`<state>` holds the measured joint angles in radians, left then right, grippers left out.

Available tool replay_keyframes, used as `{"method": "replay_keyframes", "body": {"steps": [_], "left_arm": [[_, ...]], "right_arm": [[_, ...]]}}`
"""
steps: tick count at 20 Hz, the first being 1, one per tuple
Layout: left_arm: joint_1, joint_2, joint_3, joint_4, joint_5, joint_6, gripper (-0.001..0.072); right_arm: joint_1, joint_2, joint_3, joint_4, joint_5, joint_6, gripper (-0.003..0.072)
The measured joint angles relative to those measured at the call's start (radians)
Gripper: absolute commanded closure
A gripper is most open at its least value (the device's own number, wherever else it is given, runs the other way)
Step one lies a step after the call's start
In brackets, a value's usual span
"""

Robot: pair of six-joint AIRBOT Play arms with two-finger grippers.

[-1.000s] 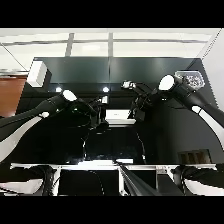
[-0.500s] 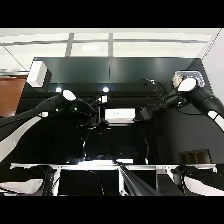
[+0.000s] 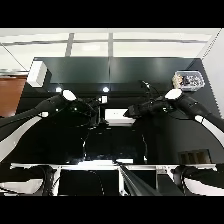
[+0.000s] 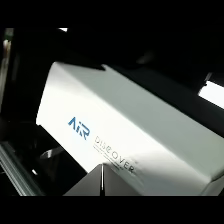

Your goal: Fold the box and place the chain.

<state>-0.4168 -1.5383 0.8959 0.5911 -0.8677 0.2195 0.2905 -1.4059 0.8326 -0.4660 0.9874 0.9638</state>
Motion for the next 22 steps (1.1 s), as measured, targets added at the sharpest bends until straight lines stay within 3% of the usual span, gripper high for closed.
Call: {"method": "replay_keyframes", "body": {"steps": [6,10,12,17,22], "left_arm": [[0.0,0.0,0.0,-0.002,-0.003,-0.005,0.031],[0.0,0.0,0.002,-0.003,-0.006,-0.008,0.0299],[0.001,0.002,0.016,0.008,-0.011,-0.015,-0.0006],[0.001,0.062,0.062,0.107,-0.063,-0.117,-0.0002],[-0.015,0.119,0.103,0.102,-0.1,-0.184,-0.0002]], "right_arm": [[-0.013,-0.013,0.025,-0.058,0.019,0.038,0.0673],[-0.087,0.069,0.117,-0.116,0.158,0.036,0.0671],[-0.153,0.132,0.148,-0.229,0.2,0.045,0.0672],[-0.348,0.263,0.151,-0.47,0.293,0.094,0.0673],[-0.453,0.328,0.106,-0.52,0.307,0.111,0.0673]]}}
